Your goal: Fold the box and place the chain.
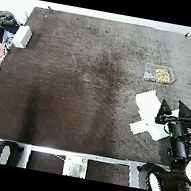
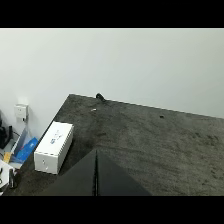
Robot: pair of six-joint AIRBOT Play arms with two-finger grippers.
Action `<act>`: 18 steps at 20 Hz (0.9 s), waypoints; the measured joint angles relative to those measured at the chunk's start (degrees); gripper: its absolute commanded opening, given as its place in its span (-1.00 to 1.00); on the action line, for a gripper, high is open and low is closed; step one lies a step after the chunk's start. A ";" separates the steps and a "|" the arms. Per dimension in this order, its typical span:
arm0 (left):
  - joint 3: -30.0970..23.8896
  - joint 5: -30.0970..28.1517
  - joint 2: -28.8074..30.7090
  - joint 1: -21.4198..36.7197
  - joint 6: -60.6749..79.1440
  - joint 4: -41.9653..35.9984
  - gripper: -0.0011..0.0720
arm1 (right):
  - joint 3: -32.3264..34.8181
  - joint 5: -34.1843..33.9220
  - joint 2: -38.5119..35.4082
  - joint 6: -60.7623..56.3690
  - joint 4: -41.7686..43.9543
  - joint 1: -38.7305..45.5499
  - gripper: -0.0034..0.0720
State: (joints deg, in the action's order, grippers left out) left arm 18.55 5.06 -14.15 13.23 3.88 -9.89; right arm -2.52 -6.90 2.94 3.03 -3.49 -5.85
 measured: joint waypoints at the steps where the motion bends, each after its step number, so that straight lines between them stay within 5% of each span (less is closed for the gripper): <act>1: 0.00 -0.02 0.00 0.00 0.00 0.00 -0.94 | 0.00 0.00 0.00 -0.02 0.00 0.00 0.66; 12: 0.00 0.00 0.00 0.00 0.00 -0.02 -0.94 | -3.08 -1.64 0.85 -0.04 0.02 0.00 0.66; 18: 0.00 0.00 0.00 0.00 0.02 0.00 -0.94 | -15.19 -7.13 14.58 -0.07 1.88 1.05 0.66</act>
State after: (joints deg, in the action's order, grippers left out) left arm 18.55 5.06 -14.15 13.23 3.90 -9.89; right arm -17.72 -14.02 17.52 2.96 -1.61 -4.80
